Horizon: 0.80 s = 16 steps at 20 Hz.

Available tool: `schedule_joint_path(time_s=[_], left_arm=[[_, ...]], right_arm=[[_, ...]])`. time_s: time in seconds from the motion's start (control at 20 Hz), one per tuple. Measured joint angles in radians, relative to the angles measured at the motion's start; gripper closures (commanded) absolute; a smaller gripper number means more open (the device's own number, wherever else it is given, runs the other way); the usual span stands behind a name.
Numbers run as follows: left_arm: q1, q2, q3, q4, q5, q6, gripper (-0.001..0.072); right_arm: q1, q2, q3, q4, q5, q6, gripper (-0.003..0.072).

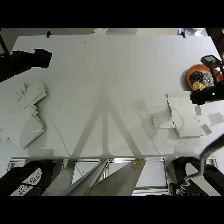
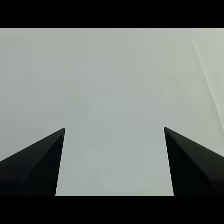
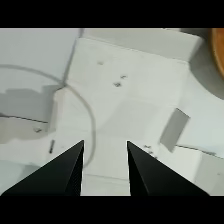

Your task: Fold the box and place the chain.

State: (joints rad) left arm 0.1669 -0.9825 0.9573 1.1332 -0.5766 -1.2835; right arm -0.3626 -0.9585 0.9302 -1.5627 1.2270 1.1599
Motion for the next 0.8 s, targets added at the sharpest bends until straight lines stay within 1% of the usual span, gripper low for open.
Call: schedule_joint_path(time_s=[0.15, 0.3, 0.45, 0.6, 0.8], left_arm=[[0.000, 0.000, 0.000, 0.000, 0.000, 0.000, 0.0012], [0.000, 0.000, 0.000, 0.000, 0.000, 0.000, 0.0012], [0.000, 0.000, 0.000, 0.000, 0.000, 0.000, 0.0012], [0.000, 0.000, 0.000, 0.000, 0.000, 0.000, 0.0012], [0.000, 0.000, 0.000, 0.000, 0.000, 0.000, 0.0012]], right_arm=[[-0.051, -0.004, 0.000, -0.112, -0.021, 0.041, 0.0386], [-0.176, -0.005, 0.000, -0.156, -0.031, 0.060, 0.0385], [-0.330, -0.017, 0.000, -0.146, -0.049, 0.064, 0.0384], [-0.451, -0.063, 0.000, -0.112, -0.058, 0.044, 0.0384], [-0.550, -0.167, 0.019, -0.093, -0.058, -0.006, 0.0383]])
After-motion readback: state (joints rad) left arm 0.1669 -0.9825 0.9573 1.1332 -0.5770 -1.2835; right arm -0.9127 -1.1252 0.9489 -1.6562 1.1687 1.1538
